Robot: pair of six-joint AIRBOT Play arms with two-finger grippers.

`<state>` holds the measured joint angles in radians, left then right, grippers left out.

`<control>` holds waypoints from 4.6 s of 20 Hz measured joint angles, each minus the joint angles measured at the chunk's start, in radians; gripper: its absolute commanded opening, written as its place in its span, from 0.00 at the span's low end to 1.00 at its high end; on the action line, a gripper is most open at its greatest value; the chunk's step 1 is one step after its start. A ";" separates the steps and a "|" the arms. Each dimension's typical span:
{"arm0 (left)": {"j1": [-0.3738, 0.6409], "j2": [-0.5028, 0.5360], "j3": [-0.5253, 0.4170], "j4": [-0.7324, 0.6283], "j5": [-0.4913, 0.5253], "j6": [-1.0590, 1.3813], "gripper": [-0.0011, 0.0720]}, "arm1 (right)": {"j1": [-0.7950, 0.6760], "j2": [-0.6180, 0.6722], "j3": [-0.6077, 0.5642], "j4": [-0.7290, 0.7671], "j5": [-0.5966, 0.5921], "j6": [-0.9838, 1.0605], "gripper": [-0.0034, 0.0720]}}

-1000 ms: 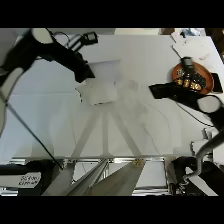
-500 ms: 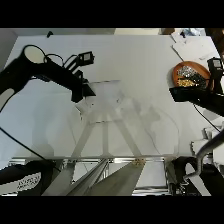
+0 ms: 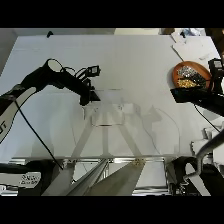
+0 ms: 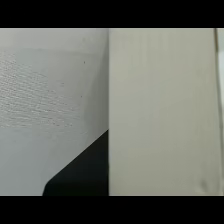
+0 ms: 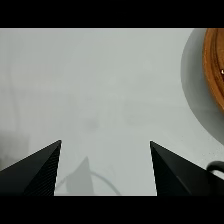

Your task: Fold the box and place the chain.

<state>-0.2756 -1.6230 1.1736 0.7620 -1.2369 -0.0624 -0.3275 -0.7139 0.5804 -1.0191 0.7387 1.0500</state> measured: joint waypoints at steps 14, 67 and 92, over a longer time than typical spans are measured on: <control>0.000 -0.073 -0.001 -0.006 0.027 0.143 0.02 | 0.000 0.000 0.000 -0.001 0.001 0.000 0.83; 0.000 -0.059 -0.001 0.015 0.148 0.084 0.03 | 0.477 -0.266 0.000 0.110 0.021 -0.924 0.97; 0.000 -0.059 -0.001 0.016 0.148 0.084 0.03 | 0.372 -0.594 0.001 0.654 0.104 -1.738 0.97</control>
<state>-0.2752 -1.6817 1.1725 0.7780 -1.0889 0.0216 0.0441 -1.3079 0.5812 -0.3649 0.8425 -0.6880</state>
